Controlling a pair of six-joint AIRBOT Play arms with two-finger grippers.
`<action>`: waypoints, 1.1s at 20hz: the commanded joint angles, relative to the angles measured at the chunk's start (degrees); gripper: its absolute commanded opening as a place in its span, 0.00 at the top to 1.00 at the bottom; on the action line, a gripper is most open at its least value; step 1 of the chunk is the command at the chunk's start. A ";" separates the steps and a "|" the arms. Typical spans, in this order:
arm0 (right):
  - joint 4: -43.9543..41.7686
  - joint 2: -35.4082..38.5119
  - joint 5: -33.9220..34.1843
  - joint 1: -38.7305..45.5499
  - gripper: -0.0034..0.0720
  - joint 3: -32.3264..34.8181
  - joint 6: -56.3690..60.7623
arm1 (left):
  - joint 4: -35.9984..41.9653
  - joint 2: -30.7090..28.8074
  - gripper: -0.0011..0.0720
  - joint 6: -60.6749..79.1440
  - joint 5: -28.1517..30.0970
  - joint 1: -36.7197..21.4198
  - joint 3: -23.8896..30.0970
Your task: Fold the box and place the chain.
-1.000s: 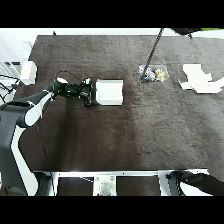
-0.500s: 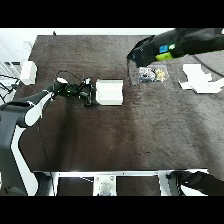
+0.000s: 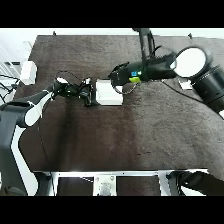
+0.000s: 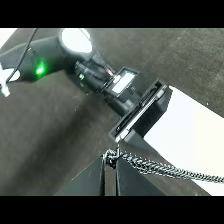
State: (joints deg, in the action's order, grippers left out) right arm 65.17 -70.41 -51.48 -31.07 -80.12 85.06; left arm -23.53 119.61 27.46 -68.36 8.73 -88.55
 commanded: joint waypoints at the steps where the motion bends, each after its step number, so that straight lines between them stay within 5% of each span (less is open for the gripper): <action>1: -2.75 -1.14 11.41 -0.39 0.95 6.93 -0.11 | 0.00 0.02 0.43 0.00 0.02 -0.02 -0.02; 15: -6.27 -23.23 30.91 -0.63 0.95 8.52 -1.70 | 0.00 0.02 0.43 0.02 0.02 -0.02 -0.02; 16: -6.29 -23.43 30.86 -0.63 0.83 8.50 -1.70 | 0.00 0.02 0.43 0.02 0.00 -0.02 -0.02; 17: -6.29 -22.97 30.73 -0.63 0.60 8.46 -1.60 | 0.00 0.02 0.43 0.02 0.02 -0.02 -0.02; 22: -3.41 -12.92 25.99 0.81 0.52 8.41 -1.75 | 0.00 0.02 0.43 0.02 0.00 -0.02 -0.02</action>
